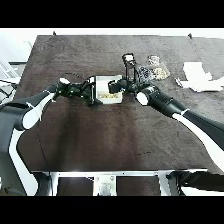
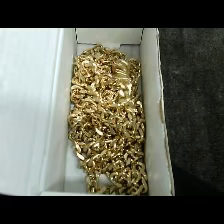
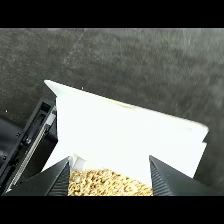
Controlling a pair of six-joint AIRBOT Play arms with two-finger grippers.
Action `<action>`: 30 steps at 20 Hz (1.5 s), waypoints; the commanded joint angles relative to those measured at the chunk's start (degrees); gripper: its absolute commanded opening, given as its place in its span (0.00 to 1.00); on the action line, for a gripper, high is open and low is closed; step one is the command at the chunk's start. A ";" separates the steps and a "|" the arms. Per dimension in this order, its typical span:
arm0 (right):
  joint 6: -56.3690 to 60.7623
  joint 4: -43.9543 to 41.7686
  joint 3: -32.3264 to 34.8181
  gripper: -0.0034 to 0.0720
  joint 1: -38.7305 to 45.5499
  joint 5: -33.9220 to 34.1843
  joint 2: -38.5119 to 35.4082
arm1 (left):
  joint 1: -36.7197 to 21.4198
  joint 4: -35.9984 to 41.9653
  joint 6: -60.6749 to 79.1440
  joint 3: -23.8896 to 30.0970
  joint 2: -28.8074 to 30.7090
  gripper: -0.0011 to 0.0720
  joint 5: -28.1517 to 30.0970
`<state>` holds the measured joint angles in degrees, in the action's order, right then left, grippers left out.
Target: Fold the box and place the chain.
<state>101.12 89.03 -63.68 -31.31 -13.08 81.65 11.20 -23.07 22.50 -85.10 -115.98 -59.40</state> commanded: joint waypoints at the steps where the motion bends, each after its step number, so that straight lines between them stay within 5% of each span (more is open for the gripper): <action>1: -9.99 2.27 0.13 0.80 1.22 -0.66 -5.27 | -0.07 -0.04 0.02 0.00 0.02 0.58 0.02; 4: -18.58 3.41 0.17 0.76 5.31 -2.08 -12.61 | -0.07 -0.04 0.02 0.00 0.02 0.58 0.02; 6: -22.43 3.37 0.09 0.29 9.97 -0.20 -15.15 | -0.07 -0.04 0.02 0.00 0.02 0.58 0.02; 7: -23.26 3.32 -0.46 0.11 12.41 0.26 -15.37 | -0.07 -0.02 0.02 0.00 0.02 0.58 0.04; 8: -23.41 2.71 -1.42 0.05 15.06 -0.11 -15.08 | -0.07 -0.02 0.02 0.00 0.02 0.58 0.04; 13: -36.04 -12.48 -6.78 0.05 22.86 -5.05 -9.92 | -0.07 -0.02 0.02 0.00 0.02 0.58 0.04; 17: -66.75 -41.66 -13.31 0.05 25.09 -23.19 -0.87 | -0.07 -0.02 0.02 0.00 0.02 0.58 0.02; 20: -78.53 -54.14 -18.25 0.05 28.50 -36.37 8.37 | -0.07 -0.04 0.00 0.00 0.02 0.58 0.00; 30: -89.48 -57.13 -29.81 0.05 26.08 -43.78 25.38 | -0.07 -0.04 0.00 0.00 0.02 0.58 0.26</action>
